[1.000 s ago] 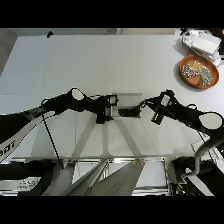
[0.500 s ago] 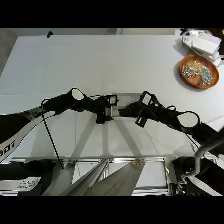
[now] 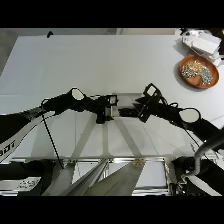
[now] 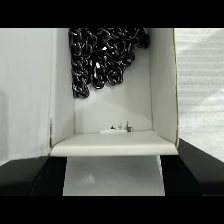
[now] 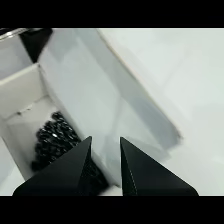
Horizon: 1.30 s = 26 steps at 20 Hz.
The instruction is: Fold the box and place the chain.
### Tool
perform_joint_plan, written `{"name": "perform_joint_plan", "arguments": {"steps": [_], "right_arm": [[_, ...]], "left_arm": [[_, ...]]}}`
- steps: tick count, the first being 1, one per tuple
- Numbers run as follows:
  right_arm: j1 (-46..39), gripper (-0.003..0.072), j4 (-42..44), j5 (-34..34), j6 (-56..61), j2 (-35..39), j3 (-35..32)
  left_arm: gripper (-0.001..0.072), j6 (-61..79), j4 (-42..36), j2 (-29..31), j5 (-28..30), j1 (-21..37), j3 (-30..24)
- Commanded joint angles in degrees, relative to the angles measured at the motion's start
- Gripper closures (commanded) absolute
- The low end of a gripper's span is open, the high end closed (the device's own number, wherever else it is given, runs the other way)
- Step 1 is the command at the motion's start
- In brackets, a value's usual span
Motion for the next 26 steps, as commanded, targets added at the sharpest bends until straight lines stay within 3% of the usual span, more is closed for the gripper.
{"name": "perform_joint_plan", "arguments": {"steps": [1,3,6,8,10,13,16,22,26], "right_arm": [[-10.7,0.0491,-12.4,15.4,2.1,1.8,0.1],[-15.5,0.0515,-20.6,21.8,2.0,0.7,0.0],[-16.1,0.0506,-22.2,18.0,-2.4,-2.5,0.0],[-14.8,0.0319,-22.0,15.5,-7.9,-6.6,0.0],[-12.6,0.0311,-21.7,14.1,-11.2,-11.0,0.0],[-9.9,0.037,-14.6,10.8,-17.3,-14.4,0.1],[-9.4,0.0374,-6.2,10.4,-25.0,-15.0,0.1],[-9.4,0.0404,-3.1,10.4,-27.3,-15.0,0.1],[-9.4,0.056,-2.5,12.7,-30.6,-15.1,0.1]], "left_arm": [[0.0396,0.0,0.0,0.0,0.0,0.0,0.0],[0.0396,0.0,0.0,0.0,0.0,0.0,0.0],[0.0396,0.0,0.0,0.0,0.0,0.0,0.0],[0.0396,0.0,0.0,0.0,0.0,0.0,0.0],[0.0396,0.0,0.0,0.0,0.0,0.0,0.0],[0.0396,0.0,0.0,0.0,0.0,0.0,0.0],[0.0396,0.0,0.0,0.0,0.0,0.0,0.0],[0.0396,0.0,0.0,0.0,0.0,0.0,0.0],[0.0396,0.0,0.0,0.0,0.0,0.0,0.0]]}}
